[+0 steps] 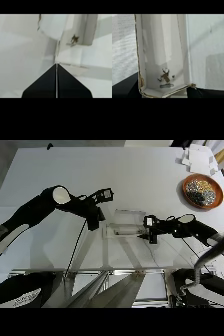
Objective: Fold the box and place the chain.
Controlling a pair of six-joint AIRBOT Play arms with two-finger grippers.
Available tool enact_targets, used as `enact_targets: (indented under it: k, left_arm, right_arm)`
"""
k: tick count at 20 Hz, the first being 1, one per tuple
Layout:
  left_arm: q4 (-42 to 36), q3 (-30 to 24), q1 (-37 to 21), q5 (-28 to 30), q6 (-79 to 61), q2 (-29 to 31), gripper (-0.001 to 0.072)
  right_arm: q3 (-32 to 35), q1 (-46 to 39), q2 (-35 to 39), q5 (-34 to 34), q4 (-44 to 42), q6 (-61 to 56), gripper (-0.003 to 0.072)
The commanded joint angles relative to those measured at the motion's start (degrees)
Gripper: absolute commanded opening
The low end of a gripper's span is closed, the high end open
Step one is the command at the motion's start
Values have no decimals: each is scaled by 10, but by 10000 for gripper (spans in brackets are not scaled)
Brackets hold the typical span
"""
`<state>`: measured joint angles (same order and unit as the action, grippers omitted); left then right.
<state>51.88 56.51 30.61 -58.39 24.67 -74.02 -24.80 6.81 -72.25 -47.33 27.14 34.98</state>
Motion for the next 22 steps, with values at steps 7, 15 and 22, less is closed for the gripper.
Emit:
enact_targets:
  k: [7,15,22]
  left_arm:
    - [-33,0,39,-51,-37,-37,5]
    - [137,0,21,-57,41,-67,4]
    - [136,0,17,-53,23,-72,10]
  right_arm:
    - [0,0,0,0,0,0,413]
    - [0,0,0,0,0,0,413]
    - [0,0,0,0,0,0,413]
